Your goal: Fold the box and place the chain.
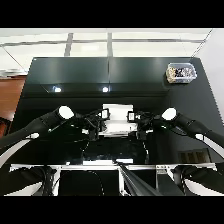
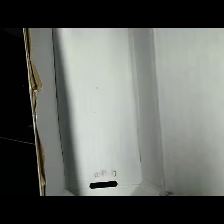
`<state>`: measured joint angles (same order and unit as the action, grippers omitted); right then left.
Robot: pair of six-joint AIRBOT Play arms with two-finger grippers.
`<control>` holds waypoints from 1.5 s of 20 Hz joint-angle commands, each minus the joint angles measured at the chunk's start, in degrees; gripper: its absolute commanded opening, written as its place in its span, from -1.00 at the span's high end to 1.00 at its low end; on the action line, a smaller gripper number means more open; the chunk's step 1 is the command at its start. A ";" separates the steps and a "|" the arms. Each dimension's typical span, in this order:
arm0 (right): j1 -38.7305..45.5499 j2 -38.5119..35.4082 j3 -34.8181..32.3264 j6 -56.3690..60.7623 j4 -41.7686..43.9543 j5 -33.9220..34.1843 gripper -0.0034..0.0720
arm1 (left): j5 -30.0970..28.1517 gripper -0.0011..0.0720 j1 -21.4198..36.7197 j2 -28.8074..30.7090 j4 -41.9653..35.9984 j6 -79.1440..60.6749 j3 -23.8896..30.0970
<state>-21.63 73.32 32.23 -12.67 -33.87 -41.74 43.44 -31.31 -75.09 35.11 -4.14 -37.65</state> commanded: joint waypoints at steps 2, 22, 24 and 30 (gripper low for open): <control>-0.04 0.00 -0.02 -0.04 -0.02 0.00 0.74 | -0.96 0.75 -0.33 -0.31 -0.02 1.11 -0.04; -0.04 0.00 -0.02 -0.04 -0.02 0.00 0.74 | 27.28 0.91 40.68 6.97 2.47 70.12 9.16; -0.04 0.00 -0.02 -0.04 -0.02 0.00 0.74 | 24.65 0.91 39.56 3.54 -0.04 68.67 9.25; -0.04 0.00 -0.02 -0.04 -0.02 0.00 0.74 | 16.72 0.91 27.76 -3.39 -4.68 66.27 9.20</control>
<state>-21.63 73.32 32.23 -12.73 -33.89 -41.71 62.78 0.38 -75.40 34.76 64.18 -28.69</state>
